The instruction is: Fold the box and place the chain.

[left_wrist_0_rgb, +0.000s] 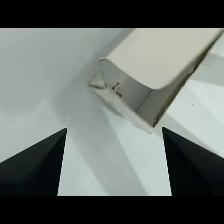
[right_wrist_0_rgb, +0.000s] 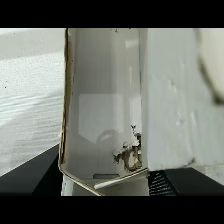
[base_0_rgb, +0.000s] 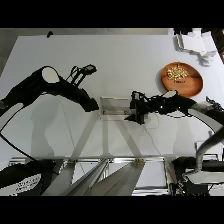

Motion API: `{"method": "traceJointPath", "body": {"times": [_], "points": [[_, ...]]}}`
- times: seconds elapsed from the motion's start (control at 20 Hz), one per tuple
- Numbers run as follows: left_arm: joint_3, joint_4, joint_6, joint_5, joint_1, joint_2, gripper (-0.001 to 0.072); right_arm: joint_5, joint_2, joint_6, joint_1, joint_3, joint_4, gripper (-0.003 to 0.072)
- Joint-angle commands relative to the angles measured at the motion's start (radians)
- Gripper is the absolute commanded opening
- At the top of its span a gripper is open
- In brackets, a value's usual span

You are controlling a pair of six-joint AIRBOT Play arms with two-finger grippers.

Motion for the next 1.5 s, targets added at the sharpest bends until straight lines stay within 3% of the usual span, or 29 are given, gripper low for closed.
{"method": "traceJointPath", "body": {"times": [0.0,0.15,0.35,0.5,0.65,0.8,1.05,1.4,1.45], "points": [[-0.139,-0.225,0.684,0.076,0.074,-0.003,0.0707,0.001,-0.001,0.000,0.000,0.000,0.001,0.0448],[-0.177,-0.229,1.016,0.054,0.083,-0.047,0.0708,0.001,-0.001,0.000,0.001,0.000,0.001,0.0448],[-0.177,-0.384,1.192,0.074,0.082,-0.130,0.0710,0.001,-0.001,0.000,0.000,0.000,0.001,0.0448],[-0.175,-0.429,1.298,0.074,0.082,-0.150,0.0710,0.001,-0.001,0.000,0.001,0.000,0.001,0.0448],[-0.171,-0.429,1.299,0.069,0.087,-0.153,0.0710,0.001,-0.001,0.000,0.001,0.000,0.001,0.0448],[-0.159,-0.425,1.297,-0.010,0.093,-0.169,0.0708,0.001,-0.001,0.000,0.001,0.000,0.001,0.0448],[-0.126,-0.426,1.286,-0.031,0.089,-0.253,0.0707,0.001,-0.001,0.000,0.000,0.000,0.001,0.0448],[-0.121,-0.459,1.232,0.075,0.048,-0.280,0.0699,0.001,-0.001,0.000,0.001,0.000,0.001,0.0448],[-0.121,-0.446,1.233,0.075,0.043,-0.279,0.0660,0.001,-0.001,0.000,0.001,0.000,0.001,0.0448]]}}
